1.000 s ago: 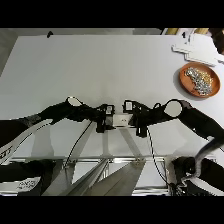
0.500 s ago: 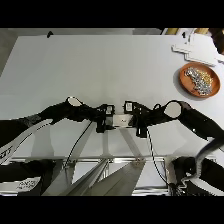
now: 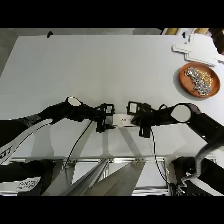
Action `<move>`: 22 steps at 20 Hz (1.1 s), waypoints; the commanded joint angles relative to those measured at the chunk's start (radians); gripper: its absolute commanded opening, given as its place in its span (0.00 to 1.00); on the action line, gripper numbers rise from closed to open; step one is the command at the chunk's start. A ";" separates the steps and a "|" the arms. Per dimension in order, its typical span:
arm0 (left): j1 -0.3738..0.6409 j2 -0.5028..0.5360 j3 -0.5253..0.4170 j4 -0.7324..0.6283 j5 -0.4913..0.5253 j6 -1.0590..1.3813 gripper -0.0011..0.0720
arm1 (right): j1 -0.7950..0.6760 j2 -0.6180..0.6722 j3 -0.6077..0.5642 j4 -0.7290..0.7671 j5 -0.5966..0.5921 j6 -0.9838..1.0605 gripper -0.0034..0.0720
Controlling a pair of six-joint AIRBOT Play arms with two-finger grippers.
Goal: Fold the box and place the chain.
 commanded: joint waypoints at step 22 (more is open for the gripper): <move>0.000 0.000 0.000 0.004 -0.005 0.003 0.29 | -0.530 0.271 -0.102 -0.452 0.266 0.803 0.07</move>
